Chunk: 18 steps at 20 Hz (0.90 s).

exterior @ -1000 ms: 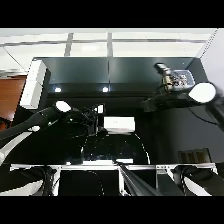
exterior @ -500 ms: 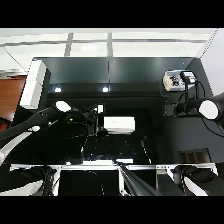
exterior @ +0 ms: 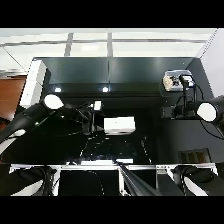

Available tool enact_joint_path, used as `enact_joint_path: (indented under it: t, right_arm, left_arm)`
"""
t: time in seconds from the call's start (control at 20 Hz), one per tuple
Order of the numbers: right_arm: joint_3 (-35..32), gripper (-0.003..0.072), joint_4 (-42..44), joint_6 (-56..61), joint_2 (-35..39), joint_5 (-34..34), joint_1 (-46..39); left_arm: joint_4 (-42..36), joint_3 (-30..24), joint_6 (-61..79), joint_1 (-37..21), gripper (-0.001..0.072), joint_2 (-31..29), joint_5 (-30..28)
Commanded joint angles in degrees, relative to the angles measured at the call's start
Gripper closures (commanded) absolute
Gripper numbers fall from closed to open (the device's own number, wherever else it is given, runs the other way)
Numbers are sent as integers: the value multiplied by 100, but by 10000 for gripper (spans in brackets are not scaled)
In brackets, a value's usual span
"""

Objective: Fold the box and place the chain.

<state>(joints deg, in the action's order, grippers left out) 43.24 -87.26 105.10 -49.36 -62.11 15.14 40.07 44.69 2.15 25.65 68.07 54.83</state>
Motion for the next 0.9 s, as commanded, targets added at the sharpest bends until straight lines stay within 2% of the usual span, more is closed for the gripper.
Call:
enact_joint_path:
  t: [0.0, 0.1, 0.25, 0.35, 0.45, 0.6, 0.85]
  right_arm:
    - [-4, 674, -243, 186, 4, 177, -4]
    - [-4, 674, -686, 442, 4, 269, -4]
    - [-4, 674, -1040, 483, 4, 295, -26]
    - [-4, 674, -1056, 483, 7, 262, -94]
    - [-4, 674, -1056, 483, 7, 278, -160]
    - [-4, 674, -1043, 483, 4, 444, -155]
    - [-4, 674, -1025, 483, 4, 688, -155]
  left_arm:
    - [76, 407, -619, 90, 0, -297, -31]
    - [-7, 761, -966, 385, 5, 39, -291]
    - [-2, 1416, -1440, 957, 5, 1023, -522]
    - [153, 1882, -2033, 1154, 5, 1652, -498]
    - [415, 2223, -2597, 1224, 5, 2033, -201]
    - [516, 2363, -2695, 1226, 5, 2227, 293]
    - [619, 2363, -2815, 1233, 6, 2227, 382]
